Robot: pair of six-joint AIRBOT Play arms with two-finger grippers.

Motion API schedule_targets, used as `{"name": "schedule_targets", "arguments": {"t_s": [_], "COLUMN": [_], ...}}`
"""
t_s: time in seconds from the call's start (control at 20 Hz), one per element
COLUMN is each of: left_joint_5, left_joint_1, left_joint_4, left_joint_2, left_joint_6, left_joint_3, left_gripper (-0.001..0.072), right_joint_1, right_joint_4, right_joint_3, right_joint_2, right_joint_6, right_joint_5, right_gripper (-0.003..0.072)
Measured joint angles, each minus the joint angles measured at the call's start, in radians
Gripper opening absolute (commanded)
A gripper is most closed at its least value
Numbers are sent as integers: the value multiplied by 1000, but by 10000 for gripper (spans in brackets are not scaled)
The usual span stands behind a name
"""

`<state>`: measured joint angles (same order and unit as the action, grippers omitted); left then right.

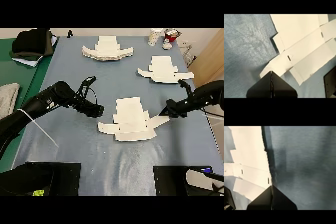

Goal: Fold the box.

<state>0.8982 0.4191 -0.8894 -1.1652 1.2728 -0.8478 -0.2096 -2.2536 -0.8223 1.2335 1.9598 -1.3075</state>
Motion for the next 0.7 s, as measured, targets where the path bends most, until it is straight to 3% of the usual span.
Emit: {"name": "schedule_targets", "arguments": {"t_s": [0.05, 0.1, 0.25, 0.5, 0.55, 0.6, 0.7], "left_joint_5": [0, 0, 0, 0, 0, 0, 0], "left_joint_1": [0, 0, 0, 0, 0, 0, 0], "left_joint_4": [0, 0, 0, 0, 0, 0, 0], "left_joint_2": [0, 0, 0, 0, 0, 0, 0], "left_joint_6": [0, 0, 0, 0, 0, 0, 0], "left_joint_3": [0, 0, 0, 0, 0, 0, 0], "left_gripper": [13, 13, 13, 13, 13, 13, 13], "right_joint_1": [26, 46, 82, 98, 100, 102, 103], "right_joint_4": [0, 0, 25, 150, 160, 159, 140], "right_joint_3": [45, 78, 137, 166, 169, 170, 173], "right_joint_2": [-37, -65, -110, -132, -134, -134, -135], "right_joint_6": [-23, -43, -115, -249, -264, -274, -283], "right_joint_5": [45, 85, 163, 193, 192, 192, 188], "right_gripper": [270, 410, 404, 404, 387, 311, 284]}}
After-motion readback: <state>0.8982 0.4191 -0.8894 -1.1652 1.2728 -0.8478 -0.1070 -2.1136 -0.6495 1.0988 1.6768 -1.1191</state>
